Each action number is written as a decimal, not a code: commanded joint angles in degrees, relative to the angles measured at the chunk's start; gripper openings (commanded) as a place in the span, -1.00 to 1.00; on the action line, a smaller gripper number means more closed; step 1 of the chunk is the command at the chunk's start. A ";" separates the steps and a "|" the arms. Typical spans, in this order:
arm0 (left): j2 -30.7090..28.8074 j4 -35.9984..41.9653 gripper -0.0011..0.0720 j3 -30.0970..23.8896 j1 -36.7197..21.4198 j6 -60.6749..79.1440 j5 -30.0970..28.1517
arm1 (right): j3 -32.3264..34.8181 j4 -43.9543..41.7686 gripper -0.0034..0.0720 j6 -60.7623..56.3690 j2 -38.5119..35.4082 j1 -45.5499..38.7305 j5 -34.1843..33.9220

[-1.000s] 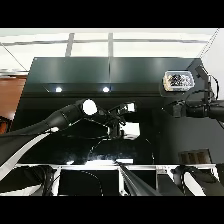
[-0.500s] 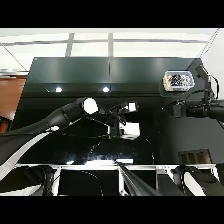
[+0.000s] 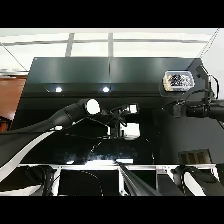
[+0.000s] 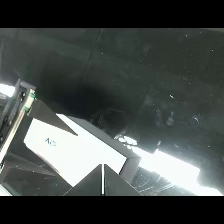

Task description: Fold the box and place the chain.

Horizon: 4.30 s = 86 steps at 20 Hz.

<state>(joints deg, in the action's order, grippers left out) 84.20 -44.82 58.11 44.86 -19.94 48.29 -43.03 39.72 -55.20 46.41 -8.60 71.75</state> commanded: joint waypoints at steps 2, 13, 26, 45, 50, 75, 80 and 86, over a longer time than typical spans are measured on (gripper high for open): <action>0.70 -0.04 0.96 0.04 0.52 -0.02 0.68 | -0.02 -0.02 -0.88 -0.02 -0.04 -0.02 0.00; 3.67 -8.48 0.96 -0.02 5.07 -2.23 -7.65 | -0.02 -0.02 -0.88 -0.02 -0.04 -0.02 -0.20; -6.34 -22.36 -0.19 0.15 -21.75 -19.45 -3.19 | -0.02 -0.07 -0.88 -0.09 -0.04 -0.02 -0.02; 34.62 -29.00 -0.17 50.60 -61.77 -38.53 0.57 | -0.02 2.49 -0.88 -6.58 0.35 7.30 -12.87; 34.58 -29.46 0.96 58.88 -61.51 -40.35 10.45 | -0.04 2.58 -0.88 -6.49 0.39 7.30 -13.20; -54.40 -25.16 -0.89 -21.20 -45.79 -52.48 11.72 | 13.18 32.30 -0.89 -16.59 -11.39 7.17 -32.61; -62.29 -25.16 -0.89 -29.40 -45.79 -52.76 7.85 | 13.84 32.98 -0.89 -25.83 -10.25 3.85 -23.32; -61.81 -25.20 -0.89 -29.79 -45.79 -52.89 4.68 | 13.57 31.95 -0.89 -25.59 -9.11 -0.20 -19.85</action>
<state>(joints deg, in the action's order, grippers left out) 22.98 -70.00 29.17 -0.95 -72.82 54.83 -29.58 72.49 -80.03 37.01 -7.70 50.30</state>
